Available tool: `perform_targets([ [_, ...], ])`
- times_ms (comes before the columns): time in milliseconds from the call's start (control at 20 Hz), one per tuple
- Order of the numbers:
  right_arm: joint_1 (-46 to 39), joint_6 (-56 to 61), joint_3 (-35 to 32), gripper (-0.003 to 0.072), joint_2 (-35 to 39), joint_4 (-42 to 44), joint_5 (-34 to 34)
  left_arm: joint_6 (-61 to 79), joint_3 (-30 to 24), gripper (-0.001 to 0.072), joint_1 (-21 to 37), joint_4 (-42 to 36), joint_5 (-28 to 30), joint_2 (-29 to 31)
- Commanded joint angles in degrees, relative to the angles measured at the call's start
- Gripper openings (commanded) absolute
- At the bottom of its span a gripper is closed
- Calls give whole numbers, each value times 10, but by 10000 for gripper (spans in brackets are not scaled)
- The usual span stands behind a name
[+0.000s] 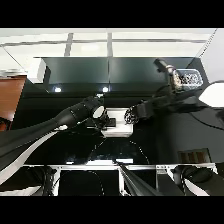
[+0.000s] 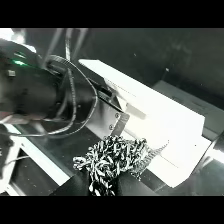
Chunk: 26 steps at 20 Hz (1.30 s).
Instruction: Fold the box and place the chain.
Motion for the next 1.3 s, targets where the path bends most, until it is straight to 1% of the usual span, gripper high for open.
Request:
perform_targets([
  [0,41,14,-10,16,-50,-44,-25,0,0,24,1,0,0,0],
  [100,55,14,-20,17,-68,-44,-45,0,0,24,1,0,0,0],
  [150,59,15,-22,81,-74,-45,-52,0,0,24,1,0,0,0],
  [200,58,18,-22,301,-76,-48,-56,0,0,24,1,0,1,0],
  [250,54,18,-22,323,-75,-58,-56,0,0,24,1,0,2,0],
  [350,27,18,-22,322,-71,-80,-36,0,0,24,1,0,2,0],
  [500,-47,7,-22,321,-47,-100,12,0,0,24,1,0,3,0],
  [650,-98,-7,-22,320,-26,-120,31,6,0,24,1,0,-1,0],
  [700,-105,-15,-22,321,-25,-120,35,18,1,24,1,-4,-2,0],
  [850,-107,-32,-22,320,-25,-126,38,-14,16,24,0,-1,-37,0],
  [950,-107,-37,-22,320,-25,-132,30,-44,24,26,0,0,-36,0],
  [1000,-107,-38,-22,321,-25,-134,25,-54,28,41,0,0,-35,0],
  [1050,-107,-38,-22,321,-25,-136,21,-54,33,174,0,-2,-32,1],
  [1100,-107,-38,-22,321,-25,-136,18,-54,38,358,0,-2,-33,3],
  [1150,-107,-38,-22,321,-25,-137,16,-52,42,427,0,-1,-33,11],
  [1250,-107,-38,-22,321,-25,-147,13,-40,47,427,2,17,-33,40],
])
